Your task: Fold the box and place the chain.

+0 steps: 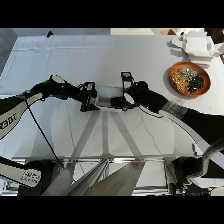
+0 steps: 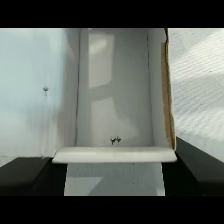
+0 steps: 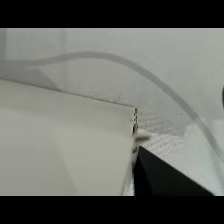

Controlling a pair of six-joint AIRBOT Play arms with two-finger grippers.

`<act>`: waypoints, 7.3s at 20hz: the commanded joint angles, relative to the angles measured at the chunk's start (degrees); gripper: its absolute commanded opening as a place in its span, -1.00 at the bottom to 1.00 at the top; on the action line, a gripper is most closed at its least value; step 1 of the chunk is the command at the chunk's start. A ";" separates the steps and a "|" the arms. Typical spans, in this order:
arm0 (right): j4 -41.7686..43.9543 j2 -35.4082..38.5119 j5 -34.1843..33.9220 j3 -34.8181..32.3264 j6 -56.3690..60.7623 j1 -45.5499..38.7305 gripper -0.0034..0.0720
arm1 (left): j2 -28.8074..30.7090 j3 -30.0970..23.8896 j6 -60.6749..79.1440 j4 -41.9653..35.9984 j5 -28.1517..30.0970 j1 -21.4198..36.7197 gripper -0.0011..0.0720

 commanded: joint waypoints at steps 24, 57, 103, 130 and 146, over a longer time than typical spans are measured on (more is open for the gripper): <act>-3.85 -3.41 14.05 7.78 6.91 0.02 0.18 | 0.02 0.02 0.07 0.04 0.02 0.02 -0.08; -8.37 -1.81 -1.68 8.85 -23.67 -49.42 0.69 | 0.02 0.02 0.07 0.04 0.04 0.02 -0.08; 2.62 29.16 15.56 -9.40 -46.82 -28.63 -0.90 | 0.02 0.02 0.07 0.04 0.02 0.02 -0.08; 11.08 26.32 -5.07 -9.38 -36.74 -2.25 -0.90 | 0.02 0.02 0.07 0.04 0.02 0.02 -0.08; 19.04 15.17 -12.11 -0.42 -38.58 -1.66 -0.90 | 0.02 0.02 0.07 0.04 0.02 0.02 -0.08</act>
